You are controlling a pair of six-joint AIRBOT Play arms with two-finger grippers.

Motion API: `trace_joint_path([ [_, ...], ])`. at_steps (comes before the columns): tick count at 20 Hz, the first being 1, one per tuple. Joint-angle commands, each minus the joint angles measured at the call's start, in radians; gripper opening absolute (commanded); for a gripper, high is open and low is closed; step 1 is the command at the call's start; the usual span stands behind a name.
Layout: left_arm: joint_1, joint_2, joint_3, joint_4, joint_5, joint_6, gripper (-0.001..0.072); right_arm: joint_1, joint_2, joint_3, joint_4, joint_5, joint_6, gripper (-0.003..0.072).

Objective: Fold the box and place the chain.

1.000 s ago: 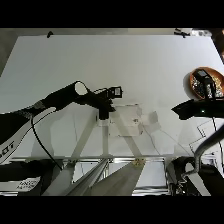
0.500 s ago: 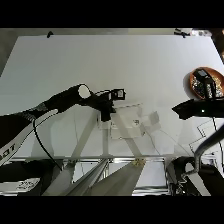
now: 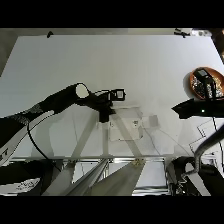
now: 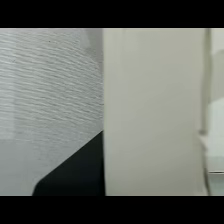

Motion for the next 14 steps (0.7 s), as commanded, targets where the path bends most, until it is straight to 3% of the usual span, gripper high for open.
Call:
trace_joint_path([
  [1,0.001,0.005,0.001,-0.005,-0.065,-0.004,0.0163,-0.001,0.001,0.000,0.000,0.000,0.000,0.0156],
  [10,-0.001,-0.039,0.001,-0.004,-0.132,-0.009,0.0148,-0.001,0.000,0.000,0.000,0.000,0.000,0.0156],
  [12,-0.001,-0.043,0.001,-0.003,-0.134,-0.008,0.0028,-0.001,0.000,0.000,0.000,0.000,0.000,0.0156],
  [14,-0.001,-0.043,0.001,-0.003,-0.132,-0.007,0.0008,-0.001,0.001,0.000,0.000,-0.001,0.000,0.0156],
])
